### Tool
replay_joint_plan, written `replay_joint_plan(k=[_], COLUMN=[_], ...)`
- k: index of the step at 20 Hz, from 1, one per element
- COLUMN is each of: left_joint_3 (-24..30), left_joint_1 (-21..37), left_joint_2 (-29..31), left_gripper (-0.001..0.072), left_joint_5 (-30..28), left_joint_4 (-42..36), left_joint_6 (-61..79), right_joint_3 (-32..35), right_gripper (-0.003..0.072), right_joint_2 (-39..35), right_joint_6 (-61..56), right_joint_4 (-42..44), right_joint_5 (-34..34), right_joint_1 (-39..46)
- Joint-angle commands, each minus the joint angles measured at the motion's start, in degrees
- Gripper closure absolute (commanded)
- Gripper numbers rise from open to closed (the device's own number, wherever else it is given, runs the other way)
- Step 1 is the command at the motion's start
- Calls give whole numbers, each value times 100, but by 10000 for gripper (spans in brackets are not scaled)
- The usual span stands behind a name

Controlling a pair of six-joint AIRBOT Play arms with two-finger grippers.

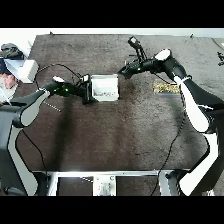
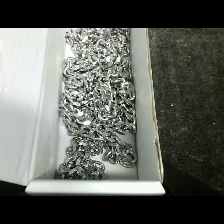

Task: Fold the box and place the chain.

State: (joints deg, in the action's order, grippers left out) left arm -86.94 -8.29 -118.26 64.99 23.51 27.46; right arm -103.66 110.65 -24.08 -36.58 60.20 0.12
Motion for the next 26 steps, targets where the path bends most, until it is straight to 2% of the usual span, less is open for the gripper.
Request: replay_joint_plan(k=[1,6,10,11,12,15,21,22,26], left_joint_3=[-2,-2,-2,-2,-2,-2,-2,-2,-2], left_joint_1=[0,0,0,0,0,0,0,0,0], left_joint_2=[4,4,4,4,4,4,4,4,4], left_gripper=[243,244,244,243,243,243,244,243,244], left_joint_5=[0,-2,0,-2,-2,-2,0,-2,0], left_joint_4=[2,2,2,2,2,2,2,2,2], left_joint_6=[0,0,0,0,0,0,0,0,0], right_joint_3=[-72,-81,-81,-81,-81,-81,-79,-79,-79], right_gripper=[610,608,607,488,435,436,424,391,391], right_joint_2=[133,133,133,133,133,133,136,136,140], right_joint_6=[820,1158,1458,1528,1569,1840,2164,2245,2236], right_joint_4=[564,549,190,-13,-236,-529,-570,-568,-570], right_joint_5=[979,1558,1589,1471,1325,953,741,743,977], right_joint_1=[15,-68,-275,-363,-455,-680,-925,-929,-929])
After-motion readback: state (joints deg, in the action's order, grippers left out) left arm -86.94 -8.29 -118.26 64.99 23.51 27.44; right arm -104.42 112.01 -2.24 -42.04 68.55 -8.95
